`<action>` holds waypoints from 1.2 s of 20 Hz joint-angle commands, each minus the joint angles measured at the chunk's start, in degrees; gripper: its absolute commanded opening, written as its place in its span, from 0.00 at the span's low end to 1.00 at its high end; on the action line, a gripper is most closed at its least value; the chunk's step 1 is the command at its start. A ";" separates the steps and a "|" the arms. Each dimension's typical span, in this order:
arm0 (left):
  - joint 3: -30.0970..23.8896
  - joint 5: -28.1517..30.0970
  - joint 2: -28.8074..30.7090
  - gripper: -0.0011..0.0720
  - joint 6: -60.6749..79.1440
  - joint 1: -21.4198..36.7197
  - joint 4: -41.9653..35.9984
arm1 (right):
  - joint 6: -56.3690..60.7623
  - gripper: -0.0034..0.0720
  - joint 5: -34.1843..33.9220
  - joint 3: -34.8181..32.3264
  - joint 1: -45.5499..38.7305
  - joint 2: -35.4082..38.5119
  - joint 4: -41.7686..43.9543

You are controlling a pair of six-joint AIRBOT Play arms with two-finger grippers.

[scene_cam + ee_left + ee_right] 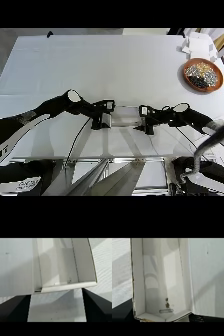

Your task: Fold the box and place the chain.

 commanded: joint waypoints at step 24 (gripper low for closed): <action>-0.02 1.49 -1.14 0.30 -1.11 -4.22 -1.25 | 0.15 0.55 -0.02 -0.02 0.00 0.04 0.07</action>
